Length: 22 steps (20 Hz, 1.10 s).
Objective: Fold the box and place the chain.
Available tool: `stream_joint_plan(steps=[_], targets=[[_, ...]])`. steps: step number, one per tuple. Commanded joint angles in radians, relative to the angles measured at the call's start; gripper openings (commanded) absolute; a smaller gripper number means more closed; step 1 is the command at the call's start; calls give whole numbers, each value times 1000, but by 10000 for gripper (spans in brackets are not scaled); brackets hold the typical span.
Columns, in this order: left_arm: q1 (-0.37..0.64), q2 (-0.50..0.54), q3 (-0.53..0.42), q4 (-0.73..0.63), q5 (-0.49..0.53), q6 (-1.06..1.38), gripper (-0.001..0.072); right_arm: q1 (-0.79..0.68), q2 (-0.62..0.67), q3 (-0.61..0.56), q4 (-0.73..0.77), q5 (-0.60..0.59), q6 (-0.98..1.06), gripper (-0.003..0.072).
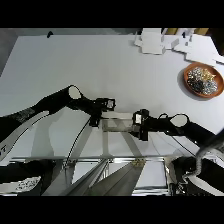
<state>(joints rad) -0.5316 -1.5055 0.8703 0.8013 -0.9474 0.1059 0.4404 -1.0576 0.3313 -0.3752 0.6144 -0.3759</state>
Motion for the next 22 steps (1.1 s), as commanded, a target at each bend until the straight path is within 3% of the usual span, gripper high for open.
stream_joint_plan(steps=[1, 7, 13, 22], targets=[[0, 0, 0, 0, 1, 0, 10, 0, -30, 0, 47, 9, -77, 685], [0, 0, 0, 0, 1, 0, 10, -97, -42, 0, 31, 61, -79, 678], [0, 0, 0, 0, 1, 0, 10, -98, -42, 0, 68, 85, -229, 646], [0, 0, 0, 0, 1, 0, 10, -98, -97, 0, 97, 108, -245, 645]])
